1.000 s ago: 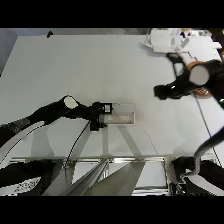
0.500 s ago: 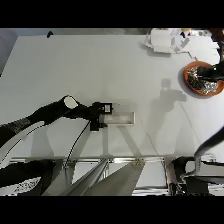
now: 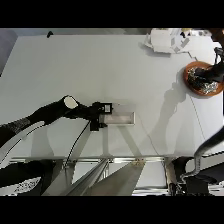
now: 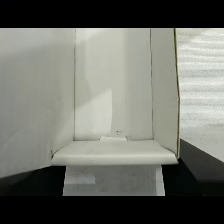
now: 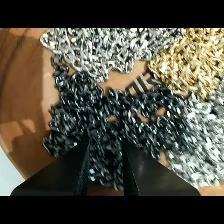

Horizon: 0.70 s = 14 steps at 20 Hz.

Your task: Fold the box and place the chain.

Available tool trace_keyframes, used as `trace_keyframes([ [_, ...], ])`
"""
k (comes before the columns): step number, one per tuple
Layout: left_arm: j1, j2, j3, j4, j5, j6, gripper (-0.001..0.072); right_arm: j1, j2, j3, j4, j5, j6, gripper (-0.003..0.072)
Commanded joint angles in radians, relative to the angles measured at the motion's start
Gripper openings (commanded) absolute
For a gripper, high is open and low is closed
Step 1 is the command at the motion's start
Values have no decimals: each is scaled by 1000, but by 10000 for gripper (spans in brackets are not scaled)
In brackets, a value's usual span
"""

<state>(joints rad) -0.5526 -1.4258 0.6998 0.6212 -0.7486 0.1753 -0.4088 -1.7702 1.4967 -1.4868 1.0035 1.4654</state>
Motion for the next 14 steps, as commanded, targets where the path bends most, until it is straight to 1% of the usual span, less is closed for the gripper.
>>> trace_keyframes([
  [1,0,0,0,0,0,0,210,-2,-17,6,63,-31,-3,222],
  [3,0,0,0,0,0,0,210,-2,-28,5,93,-15,-11,221],
  [6,0,0,0,0,0,0,210,-2,-45,5,95,56,-8,213],
  [7,0,0,0,0,0,0,210,-2,-45,5,95,80,-8,126],
  [9,0,0,0,0,0,0,210,-2,-44,5,93,122,-8,16],
  [12,0,0,0,0,0,0,210,-2,-29,5,93,141,-8,8],
  [14,0,0,0,0,0,0,210,-2,7,5,90,137,-9,8],
])
